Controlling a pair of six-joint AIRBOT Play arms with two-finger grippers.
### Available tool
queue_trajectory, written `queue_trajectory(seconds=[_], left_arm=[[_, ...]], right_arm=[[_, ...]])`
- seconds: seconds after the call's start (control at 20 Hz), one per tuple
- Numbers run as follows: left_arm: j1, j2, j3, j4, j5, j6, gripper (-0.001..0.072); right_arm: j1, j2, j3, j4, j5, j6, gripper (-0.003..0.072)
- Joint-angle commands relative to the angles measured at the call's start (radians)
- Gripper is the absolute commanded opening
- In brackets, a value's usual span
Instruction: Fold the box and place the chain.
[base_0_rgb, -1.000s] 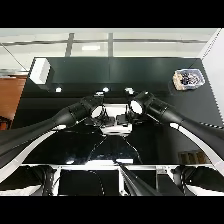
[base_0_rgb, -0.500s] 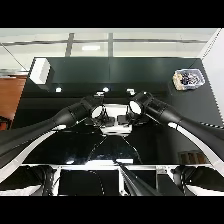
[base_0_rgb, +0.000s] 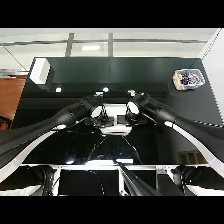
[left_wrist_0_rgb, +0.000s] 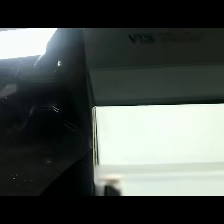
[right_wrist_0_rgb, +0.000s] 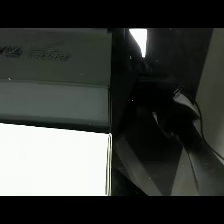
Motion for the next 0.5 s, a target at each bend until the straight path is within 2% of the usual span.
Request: queue_trajectory(seconds=[0.0, 0.05, 0.1, 0.15, 0.2, 0.25, 0.45], left_arm=[[0.0, 0.0, 0.0, -0.001, 0.006, 0.003, 0.0028], [0.0, 0.0, 0.0, -0.001, 0.006, 0.003, 0.0027], [0.0, 0.0, 0.0, -0.001, 0.006, 0.003, 0.0027], [0.0, 0.0, 0.0, -0.001, 0.006, 0.003, 0.0027], [0.0, 0.0, 0.0, -0.001, 0.006, 0.003, 0.0027], [0.0, 0.0, 0.0, -0.001, 0.006, 0.003, 0.0027], [0.0, 0.0, 0.0, -0.004, 0.006, 0.003, 0.0027]], right_arm=[[0.001, -0.002, 0.0, 0.018, -0.008, 0.001, 0.0056], [0.001, -0.002, 0.0, 0.018, -0.007, 0.001, 0.0215], [0.001, -0.002, 0.0, 0.02, -0.003, 0.001, 0.0266], [0.001, -0.002, 0.0, 0.02, -0.003, 0.001, 0.0262], [0.001, -0.002, 0.0, 0.02, -0.003, 0.001, 0.011], [0.001, -0.002, 0.0, 0.02, -0.003, 0.001, 0.002], [0.001, -0.001, 0.0, 0.019, -0.005, 0.0, 0.0022]])
